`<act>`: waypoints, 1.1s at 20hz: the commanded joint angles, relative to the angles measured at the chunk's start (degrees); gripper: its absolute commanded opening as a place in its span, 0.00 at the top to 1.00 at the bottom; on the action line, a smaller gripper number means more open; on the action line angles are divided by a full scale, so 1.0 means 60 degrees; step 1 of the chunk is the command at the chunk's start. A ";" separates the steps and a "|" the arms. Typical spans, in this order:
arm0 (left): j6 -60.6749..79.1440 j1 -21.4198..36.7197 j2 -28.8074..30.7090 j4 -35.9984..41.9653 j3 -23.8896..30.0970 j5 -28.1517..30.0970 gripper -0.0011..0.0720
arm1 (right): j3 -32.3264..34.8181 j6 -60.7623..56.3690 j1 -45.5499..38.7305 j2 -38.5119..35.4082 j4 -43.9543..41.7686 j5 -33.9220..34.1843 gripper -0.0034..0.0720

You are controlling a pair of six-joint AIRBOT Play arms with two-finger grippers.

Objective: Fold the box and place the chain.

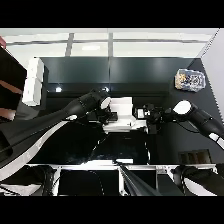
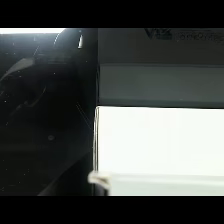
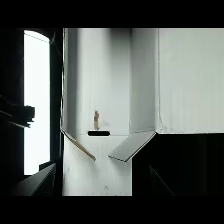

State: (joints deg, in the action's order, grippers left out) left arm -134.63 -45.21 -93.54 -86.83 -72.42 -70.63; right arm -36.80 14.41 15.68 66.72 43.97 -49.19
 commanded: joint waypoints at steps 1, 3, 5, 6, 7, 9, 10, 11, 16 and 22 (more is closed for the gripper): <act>0.0047 0.0000 0.0000 -0.0022 -0.0007 0.0029 0.95 | -0.0004 0.0229 0.0025 0.0248 -0.0168 0.0066 0.10; 0.0047 0.0004 0.0000 -0.0022 -0.0007 0.0015 0.95 | -0.0004 0.0732 0.0022 0.0452 -0.0423 0.0131 0.10; 0.0047 0.0000 0.0000 -0.0015 -0.0007 0.0007 0.95 | -0.0004 0.0860 0.0022 0.0495 -0.0780 0.0262 0.10; 0.0044 0.0000 0.0000 -0.0018 -0.0007 -0.0022 0.95 | -0.0004 0.0918 0.0025 0.0503 -0.0841 0.0317 0.10; 0.0047 0.0000 0.0000 -0.0015 -0.0007 -0.0022 0.95 | -0.0004 0.0969 0.0022 0.0506 -0.0900 0.0342 0.10; 0.0044 0.0004 0.0000 -0.0015 -0.0007 -0.0025 0.95 | -0.0004 0.0973 0.0025 0.0546 -0.1155 0.0415 0.10; 0.0047 0.0004 0.0000 -0.0015 -0.0007 -0.0022 0.95 | -0.0004 0.0969 0.0025 0.0565 -0.1220 0.0404 0.10; 0.0044 0.0004 0.0000 -0.0018 -0.0007 -0.0011 0.95 | -0.0004 0.0969 0.0025 0.0565 -0.1217 0.0346 0.10; 0.0047 0.0004 0.0000 -0.0018 -0.0007 -0.0015 0.95 | -0.0004 0.0827 0.0025 0.0576 -0.1213 0.0197 0.46; 0.0044 0.0004 0.0000 -0.0018 -0.0007 -0.0015 0.95 | 0.0000 0.0233 0.0025 0.0783 -0.1759 -0.0036 0.55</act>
State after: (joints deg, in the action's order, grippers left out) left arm -134.34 -45.21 -93.54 -86.91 -72.42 -70.78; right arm -36.80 17.12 15.79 70.67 35.79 -48.34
